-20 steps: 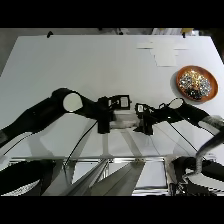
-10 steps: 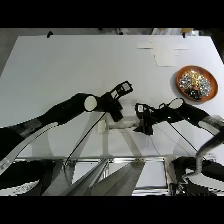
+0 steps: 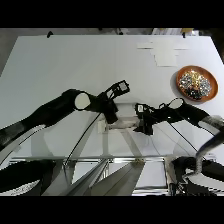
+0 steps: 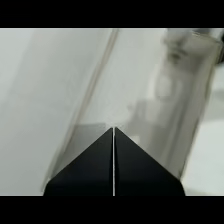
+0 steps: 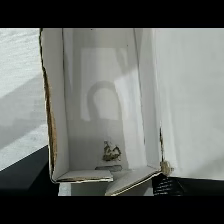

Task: Fold the box and place the chain.

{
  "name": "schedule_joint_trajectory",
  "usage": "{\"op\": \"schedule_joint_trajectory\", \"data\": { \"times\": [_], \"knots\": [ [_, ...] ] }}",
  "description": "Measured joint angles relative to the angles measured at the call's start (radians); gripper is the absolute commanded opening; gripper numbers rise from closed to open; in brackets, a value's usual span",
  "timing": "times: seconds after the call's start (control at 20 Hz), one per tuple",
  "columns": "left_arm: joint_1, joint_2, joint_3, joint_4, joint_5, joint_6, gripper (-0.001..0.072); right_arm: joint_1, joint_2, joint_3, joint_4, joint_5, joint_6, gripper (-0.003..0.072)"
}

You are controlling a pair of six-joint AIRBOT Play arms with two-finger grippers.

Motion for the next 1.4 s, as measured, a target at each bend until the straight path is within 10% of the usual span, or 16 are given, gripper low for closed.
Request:
{"op": "schedule_joint_trajectory", "data": {
  "times": [0.75, 0.95, 1.4],
  "knots": [
    [0.032, 0.028, -0.132, 0.094, -0.239, 0.050, 0.0014, 0.000, 0.000, 0.000, 0.000, 0.000, 0.000, 0.0400],
    [0.066, 0.030, -0.151, 0.129, -0.272, 0.079, 0.0309, 0.000, 0.000, 0.000, 0.000, 0.000, 0.000, 0.0400],
    [0.101, 0.031, -0.206, 0.045, -0.081, 0.457, 0.0349, 0.000, 0.000, 0.000, 0.000, 0.000, 0.000, 0.0400]
  ]
}}
